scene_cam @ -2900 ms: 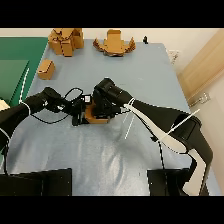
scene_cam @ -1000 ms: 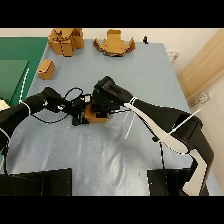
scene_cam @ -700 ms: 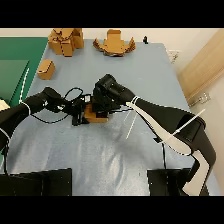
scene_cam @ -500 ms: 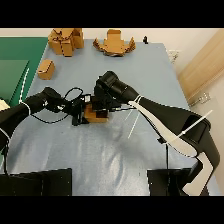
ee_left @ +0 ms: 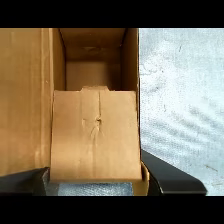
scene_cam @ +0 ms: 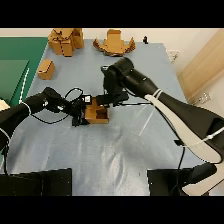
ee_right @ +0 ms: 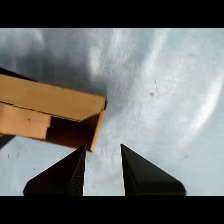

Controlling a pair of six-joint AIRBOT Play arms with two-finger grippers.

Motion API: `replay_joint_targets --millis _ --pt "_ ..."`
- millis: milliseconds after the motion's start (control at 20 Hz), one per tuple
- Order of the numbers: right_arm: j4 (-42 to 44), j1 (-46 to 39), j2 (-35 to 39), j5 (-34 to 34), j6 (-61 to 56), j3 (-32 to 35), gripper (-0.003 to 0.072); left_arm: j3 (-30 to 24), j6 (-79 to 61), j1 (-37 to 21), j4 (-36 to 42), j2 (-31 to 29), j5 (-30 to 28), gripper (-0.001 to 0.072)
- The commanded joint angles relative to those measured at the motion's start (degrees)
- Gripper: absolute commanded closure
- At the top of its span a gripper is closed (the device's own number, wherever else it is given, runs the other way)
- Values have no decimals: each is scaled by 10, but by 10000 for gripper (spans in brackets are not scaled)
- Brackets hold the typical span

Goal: Fold the box.

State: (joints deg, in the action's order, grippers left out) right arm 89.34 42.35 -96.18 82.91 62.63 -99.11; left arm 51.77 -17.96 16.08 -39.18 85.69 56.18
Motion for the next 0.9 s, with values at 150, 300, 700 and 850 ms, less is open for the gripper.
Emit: replay_joint_targets --millis 150,300,700,850 --pt "106 -92 109 -98 138 151 346 0 0 -1 1 0 -6 355" --pt "373 -168 103 -161 329 184 647 0 0 -1 2 0 -5 354" --pt "433 -72 9 -248 375 182 681 0 0 -1 2 0 -6 354" --pt "370 -38 -4 -295 334 182 682 0 0 -1 2 0 -7 354"
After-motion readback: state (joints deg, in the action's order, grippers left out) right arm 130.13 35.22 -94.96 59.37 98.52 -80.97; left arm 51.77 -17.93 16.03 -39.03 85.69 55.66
